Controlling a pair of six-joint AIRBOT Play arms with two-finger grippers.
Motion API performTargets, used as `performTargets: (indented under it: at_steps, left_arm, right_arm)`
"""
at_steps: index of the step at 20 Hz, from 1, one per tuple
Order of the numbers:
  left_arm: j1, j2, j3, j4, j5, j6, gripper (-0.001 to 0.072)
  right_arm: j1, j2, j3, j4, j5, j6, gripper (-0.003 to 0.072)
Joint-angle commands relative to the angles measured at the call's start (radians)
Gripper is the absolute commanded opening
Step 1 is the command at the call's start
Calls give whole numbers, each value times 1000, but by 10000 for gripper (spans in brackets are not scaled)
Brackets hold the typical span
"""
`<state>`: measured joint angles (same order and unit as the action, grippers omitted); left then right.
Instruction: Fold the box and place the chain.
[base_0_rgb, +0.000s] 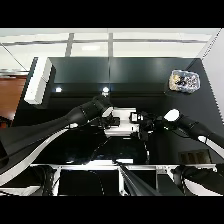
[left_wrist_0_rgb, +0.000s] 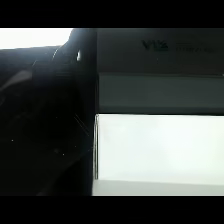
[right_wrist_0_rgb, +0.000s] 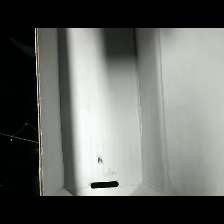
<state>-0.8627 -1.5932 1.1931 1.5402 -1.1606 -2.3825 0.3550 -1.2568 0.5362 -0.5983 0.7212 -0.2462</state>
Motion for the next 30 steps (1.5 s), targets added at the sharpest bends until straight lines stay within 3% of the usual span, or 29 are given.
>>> performTargets:
  at_steps: [1,2,3,4,5,6,7,8,9,13,14,15,16,22,25,26,27,28,29,30]
  left_arm:
    - [-2,-1,2,-15,1,-34,32]
    - [-2,0,2,-14,1,-34,134]
    - [-2,0,2,-12,1,-34,306]
    - [-1,0,2,-11,1,-34,415]
    - [-1,0,2,-11,1,-34,426]
    - [-1,0,2,-11,1,-34,422]
    - [-1,0,2,-11,1,-34,310]
    - [-1,0,2,-7,2,-34,92]
    - [-2,0,1,-7,8,-34,27]
    - [-1,0,1,-3,7,-29,26]
    - [-1,0,1,-1,3,-29,26]
    - [-1,0,1,4,0,-28,26]
    - [-1,0,1,5,0,-26,26]
    - [-2,0,2,8,0,-26,26]
    - [-2,0,2,6,0,-25,27]
    - [-2,0,1,3,0,-25,27]
    - [-2,0,1,3,0,-25,27]
    - [-2,0,2,3,0,-26,27]
    - [-2,0,1,3,0,-25,27]
    - [-2,0,1,3,0,-25,28]
  right_arm:
    - [1,0,-1,1,0,0,141]
    - [1,0,-1,1,0,0,141]
    - [1,0,-1,1,0,0,141]
    - [1,0,-1,1,0,0,141]
    - [1,0,0,1,0,0,141]
    - [1,0,0,1,0,0,141]
    - [1,0,-1,1,0,0,141]
    - [1,0,0,1,0,0,140]
    - [1,0,-1,1,0,0,141]
    - [1,0,0,0,-1,17,142]
    - [0,1,0,1,-3,33,224]
    - [0,6,0,0,-3,52,557]
    - [0,16,0,-4,-3,67,697]
    - [-3,155,0,-246,38,169,695]
    - [-11,166,0,-241,46,175,645]
    - [-11,166,0,-240,47,174,611]
    - [-11,166,0,-240,46,174,410]
    - [-11,166,0,-241,46,172,399]
    - [-11,166,0,-238,45,172,298]
    - [-11,164,0,-221,44,171,259]
